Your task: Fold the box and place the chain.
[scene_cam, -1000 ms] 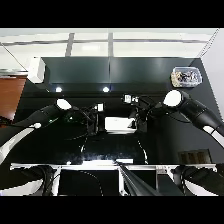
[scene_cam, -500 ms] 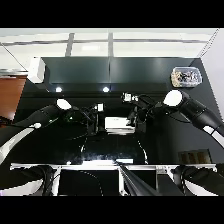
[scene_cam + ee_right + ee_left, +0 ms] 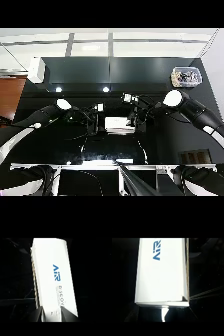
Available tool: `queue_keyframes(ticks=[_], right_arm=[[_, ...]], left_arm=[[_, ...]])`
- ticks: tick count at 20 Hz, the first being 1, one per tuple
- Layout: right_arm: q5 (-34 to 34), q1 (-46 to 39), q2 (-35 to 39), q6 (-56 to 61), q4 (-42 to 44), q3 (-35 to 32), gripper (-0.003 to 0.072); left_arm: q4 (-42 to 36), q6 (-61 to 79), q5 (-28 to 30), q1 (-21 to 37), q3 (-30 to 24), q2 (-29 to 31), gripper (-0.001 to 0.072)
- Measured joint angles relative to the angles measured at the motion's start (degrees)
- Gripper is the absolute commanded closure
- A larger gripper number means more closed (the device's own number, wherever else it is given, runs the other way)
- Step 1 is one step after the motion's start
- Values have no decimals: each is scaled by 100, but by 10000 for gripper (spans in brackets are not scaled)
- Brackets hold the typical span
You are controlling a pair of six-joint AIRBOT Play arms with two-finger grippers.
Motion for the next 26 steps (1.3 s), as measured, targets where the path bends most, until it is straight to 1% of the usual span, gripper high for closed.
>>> queue_keyframes(ticks=[2,3,11,12,13,21,26], right_arm=[[-15,0,0,11,-13,0,428],[-20,0,0,11,-15,0,455],[-140,114,-4,9,-42,-61,453],[-149,133,-4,7,-48,-72,449],[-155,153,-4,9,-57,-72,412],[-160,195,-4,22,-101,-85,412],[-234,225,-4,46,-98,-240,412]], left_arm=[[0,0,0,0,0,0,208],[0,0,0,0,0,0,208],[0,0,0,2,0,2,208],[0,0,0,4,0,2,208],[4,2,0,4,0,2,208],[4,7,0,4,0,2,208],[9,20,0,4,0,2,208]])
